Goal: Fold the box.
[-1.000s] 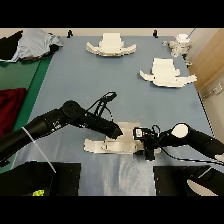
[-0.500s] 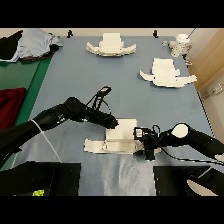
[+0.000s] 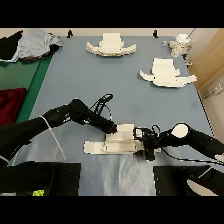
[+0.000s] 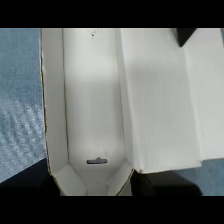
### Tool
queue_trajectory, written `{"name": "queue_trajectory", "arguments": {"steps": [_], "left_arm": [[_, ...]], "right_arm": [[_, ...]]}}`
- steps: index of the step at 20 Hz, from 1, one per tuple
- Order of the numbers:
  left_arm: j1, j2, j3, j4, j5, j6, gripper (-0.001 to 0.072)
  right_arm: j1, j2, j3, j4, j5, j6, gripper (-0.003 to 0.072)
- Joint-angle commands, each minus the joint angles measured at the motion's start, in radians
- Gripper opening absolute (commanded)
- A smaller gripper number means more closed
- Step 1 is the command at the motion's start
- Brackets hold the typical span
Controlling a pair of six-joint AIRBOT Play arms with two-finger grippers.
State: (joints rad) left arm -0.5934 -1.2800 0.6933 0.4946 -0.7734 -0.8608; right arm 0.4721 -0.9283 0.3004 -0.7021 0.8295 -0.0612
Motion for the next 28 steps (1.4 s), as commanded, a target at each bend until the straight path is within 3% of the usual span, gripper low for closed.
{"name": "queue_trajectory", "arguments": {"steps": [1, 7, 10, 14, 17, 21, 25, 26, 27, 28], "left_arm": [[0.001, -0.019, 0.0, -0.002, -0.032, 0.0, 0.0018], [0.044, 0.042, 0.061, 0.0, -0.099, 0.041, 0.0018], [0.099, 0.166, 0.079, 0.023, -0.145, 0.102, 0.0017], [0.107, 0.355, 0.069, 0.244, -0.2, 0.082, 0.0017], [0.107, 0.477, 0.003, 0.278, -0.233, 0.089, 0.0016], [0.084, 0.657, -0.179, 0.277, -0.2, 0.148, 0.0015], [0.048, 0.736, -0.263, 0.298, -0.173, 0.351, 0.0022], [0.044, 0.736, -0.263, 0.312, -0.171, 0.371, 0.0189], [0.045, 0.736, -0.264, 0.313, -0.166, 0.397, 0.0512], [0.053, 0.736, -0.27, 0.313, -0.148, 0.426, 0.0618]], "right_arm": [[-0.001, 0.001, 0.001, 0.002, 0.0, 0.0, 0.0528], [-0.001, 0.001, 0.001, 0.002, 0.0, 0.0, 0.0527], [-0.001, 0.001, 0.001, 0.002, 0.0, 0.0, 0.0528], [-0.001, 0.001, 0.001, 0.002, 0.0, 0.0, 0.0528], [-0.001, 0.001, 0.001, 0.002, 0.0, 0.0, 0.0528], [-0.001, 0.001, 0.001, 0.002, 0.0, 0.0, 0.0528], [-0.001, 0.001, 0.001, 0.002, 0.0, 0.0, 0.0528], [-0.001, 0.001, 0.001, 0.002, -0.001, 0.0, 0.0528], [-0.001, 0.001, 0.001, 0.002, 0.0, 0.0, 0.0527], [-0.001, 0.001, 0.001, 0.002, -0.001, 0.0, 0.0528]]}}
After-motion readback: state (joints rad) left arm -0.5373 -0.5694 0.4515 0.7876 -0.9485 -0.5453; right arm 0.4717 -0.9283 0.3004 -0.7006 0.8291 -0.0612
